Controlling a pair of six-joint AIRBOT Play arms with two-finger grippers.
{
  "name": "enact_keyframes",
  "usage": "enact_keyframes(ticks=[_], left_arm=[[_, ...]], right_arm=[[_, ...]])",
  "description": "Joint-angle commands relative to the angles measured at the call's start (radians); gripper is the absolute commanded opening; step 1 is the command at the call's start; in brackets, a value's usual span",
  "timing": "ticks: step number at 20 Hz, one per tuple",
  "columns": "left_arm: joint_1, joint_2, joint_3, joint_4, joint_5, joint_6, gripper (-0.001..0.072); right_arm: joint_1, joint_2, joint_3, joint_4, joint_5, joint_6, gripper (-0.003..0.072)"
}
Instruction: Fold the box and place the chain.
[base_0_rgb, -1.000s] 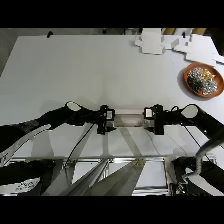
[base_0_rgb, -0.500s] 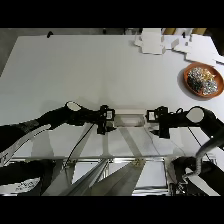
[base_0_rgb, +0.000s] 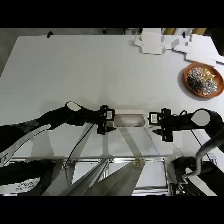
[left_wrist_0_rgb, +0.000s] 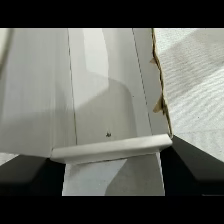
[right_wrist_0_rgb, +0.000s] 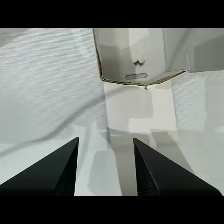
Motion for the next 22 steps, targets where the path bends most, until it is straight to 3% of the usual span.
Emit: enact_keyframes(ticks=[1, 4, 6, 8, 10, 16, 22], left_arm=[[0.0, 0.001, 0.001, 0.0, 0.0, 0.0, 0.0214], [0.0, 0.001, 0.001, 0.0, 0.0, 0.0, 0.0214], [0.0, 0.001, 0.001, 0.0, 0.0, 0.0, 0.0214], [0.0, 0.001, 0.001, 0.0, 0.0, 0.0, 0.0214], [0.0, 0.001, 0.001, 0.0, 0.0, 0.0, 0.0214], [0.0, 0.001, 0.001, 0.0, 0.0, 0.0, 0.0214], [0.0, 0.001, 0.001, 0.0, 0.0, 0.0, 0.0214]], right_arm=[[0.0, 0.008, 0.001, 0.006, 0.034, 0.002, 0.0333], [0.0, 0.008, 0.001, 0.026, 0.04, 0.0, 0.0229], [0.0, 0.008, 0.001, 0.071, 0.041, -0.002, 0.02], [0.0, 0.008, 0.001, 0.124, 0.042, -0.002, 0.0095], [0.0, 0.008, 0.001, 0.162, 0.042, -0.011, 0.0038], [0.0, 0.008, 0.001, 0.222, 0.046, -0.054, 0.002], [0.0, 0.008, 0.001, 0.396, 0.013, -0.084, 0.002]])
